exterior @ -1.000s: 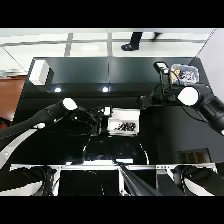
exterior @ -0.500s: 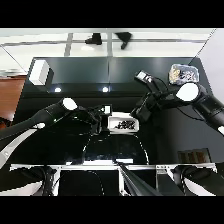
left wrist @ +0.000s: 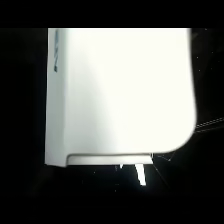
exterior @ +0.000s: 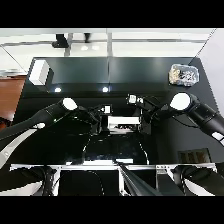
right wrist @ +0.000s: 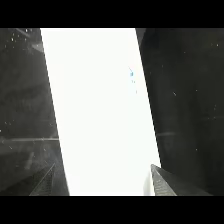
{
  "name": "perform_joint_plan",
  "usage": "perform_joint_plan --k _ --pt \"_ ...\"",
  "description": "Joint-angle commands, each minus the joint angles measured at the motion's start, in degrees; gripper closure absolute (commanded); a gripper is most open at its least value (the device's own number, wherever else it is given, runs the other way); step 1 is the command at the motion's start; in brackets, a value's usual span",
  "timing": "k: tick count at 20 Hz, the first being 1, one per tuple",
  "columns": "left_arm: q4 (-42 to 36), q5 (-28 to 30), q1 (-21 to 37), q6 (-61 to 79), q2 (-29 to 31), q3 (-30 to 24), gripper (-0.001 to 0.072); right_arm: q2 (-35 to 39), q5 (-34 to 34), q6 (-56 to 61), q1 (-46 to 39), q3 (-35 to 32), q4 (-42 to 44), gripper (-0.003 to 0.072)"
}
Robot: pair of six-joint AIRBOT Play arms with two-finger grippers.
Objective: Fold the box and place the chain.
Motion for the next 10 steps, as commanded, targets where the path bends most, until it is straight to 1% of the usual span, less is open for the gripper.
perform_joint_plan --k 1,4,6,8,10 --pt "0.02 0.02 0.00 0.04 0.04 0.07 0.0249 -0.39 -1.31 -3.67 0.37 -0.63 -0.22 -0.0012" --pt "0.00 -0.02 0.00 0.04 0.04 0.07 0.0250 0.28 0.17 -1.64 0.33 0.83 -0.79 -0.0011" --pt "0.00 0.00 0.00 0.04 0.04 0.07 0.0250 2.05 1.44 2.34 -0.17 4.09 -0.85 -0.0011" --pt "0.02 -0.02 0.00 0.04 0.04 0.07 0.0250 4.50 1.57 9.09 -2.05 7.23 -0.83 -0.0011" --pt "0.00 -0.13 0.00 0.04 0.04 0.07 0.0250 5.77 1.51 13.40 -4.96 8.55 -0.50 -0.0011"
